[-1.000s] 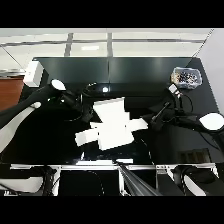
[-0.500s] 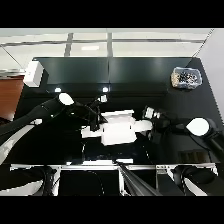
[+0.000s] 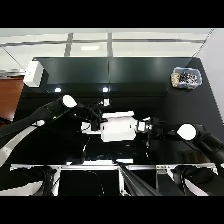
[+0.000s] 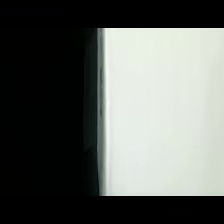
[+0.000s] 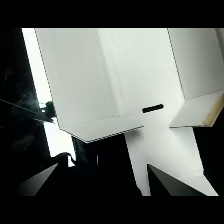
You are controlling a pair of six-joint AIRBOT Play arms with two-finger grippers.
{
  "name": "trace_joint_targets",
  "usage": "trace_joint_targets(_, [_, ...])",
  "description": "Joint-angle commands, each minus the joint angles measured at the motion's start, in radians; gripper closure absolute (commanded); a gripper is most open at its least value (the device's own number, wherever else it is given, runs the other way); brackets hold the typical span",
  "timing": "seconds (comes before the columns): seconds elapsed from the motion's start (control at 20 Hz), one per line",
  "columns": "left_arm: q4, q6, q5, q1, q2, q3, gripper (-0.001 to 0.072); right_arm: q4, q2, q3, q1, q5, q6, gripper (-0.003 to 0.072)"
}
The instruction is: Fold the box and place the chain.
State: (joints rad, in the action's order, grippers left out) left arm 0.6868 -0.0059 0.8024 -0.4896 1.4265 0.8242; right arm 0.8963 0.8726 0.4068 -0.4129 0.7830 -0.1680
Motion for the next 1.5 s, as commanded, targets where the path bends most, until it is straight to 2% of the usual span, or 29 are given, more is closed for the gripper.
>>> trace_joint_targets(0.0, [0.004, 0.002, -0.009, -0.001, 0.0, 0.002, 0.0682, -0.109, 0.058, -0.003, -0.025, -0.03, 0.117, 0.0061])
trace_joint_targets(0.2, [0.005, 0.002, -0.001, -0.001, 0.0, 0.002, 0.0683, -0.146, 0.134, -0.003, -0.108, -0.213, 0.128, 0.0061])
trace_joint_targets(0.3, [0.005, 0.002, 0.0, -0.001, 0.0, 0.002, 0.0683, -0.146, 0.14, 0.009, -0.132, -0.254, 0.128, 0.0061])
trace_joint_targets(0.6, [0.005, 0.003, -0.001, -0.001, 0.0, 0.002, 0.0683, -0.145, 0.14, 0.128, -0.085, -0.177, 0.15, 0.006])
trace_joint_targets(0.8, [0.005, 0.003, -0.001, -0.001, 0.0, 0.002, 0.0683, -0.265, 0.146, 0.132, -0.003, -0.117, 0.274, 0.006])
trace_joint_targets(1.0, [0.005, 0.003, -0.001, -0.001, 0.0, 0.002, 0.0683, -0.316, 0.153, 0.132, 0.056, -0.097, 0.319, 0.006])
trace_joint_targets(1.45, [0.016, 0.012, 0.0, -0.001, 0.0, 0.002, 0.0683, -0.398, 0.222, 0.132, 0.084, -0.088, 0.386, 0.006])
